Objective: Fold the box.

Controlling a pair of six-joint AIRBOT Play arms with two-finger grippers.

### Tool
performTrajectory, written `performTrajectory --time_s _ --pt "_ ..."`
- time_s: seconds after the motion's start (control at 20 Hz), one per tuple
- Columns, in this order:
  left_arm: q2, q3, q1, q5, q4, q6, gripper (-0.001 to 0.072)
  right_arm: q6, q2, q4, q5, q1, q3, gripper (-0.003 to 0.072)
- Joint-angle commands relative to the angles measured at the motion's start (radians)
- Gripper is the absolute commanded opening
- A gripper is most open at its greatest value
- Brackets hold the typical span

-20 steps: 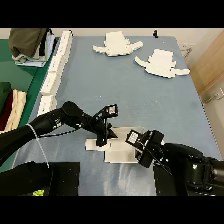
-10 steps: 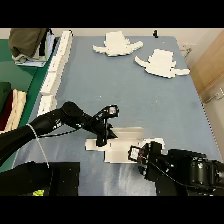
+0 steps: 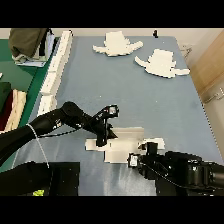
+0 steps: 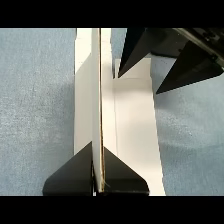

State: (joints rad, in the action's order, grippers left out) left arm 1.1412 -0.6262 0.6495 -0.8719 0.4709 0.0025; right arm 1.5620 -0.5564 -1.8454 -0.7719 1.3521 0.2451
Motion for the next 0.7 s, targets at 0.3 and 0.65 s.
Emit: performTrajectory --time_s 0.3,0.65 --pt "0.000 0.000 -0.001 0.000 0.000 0.000 0.0018 0.002 -0.060 -0.048 0.029 0.002 -0.002 0.0720" --pt "0.000 0.000 -0.001 0.000 0.000 0.000 0.0018 0.238 -0.047 -0.168 -0.097 0.002 0.097 0.0720"
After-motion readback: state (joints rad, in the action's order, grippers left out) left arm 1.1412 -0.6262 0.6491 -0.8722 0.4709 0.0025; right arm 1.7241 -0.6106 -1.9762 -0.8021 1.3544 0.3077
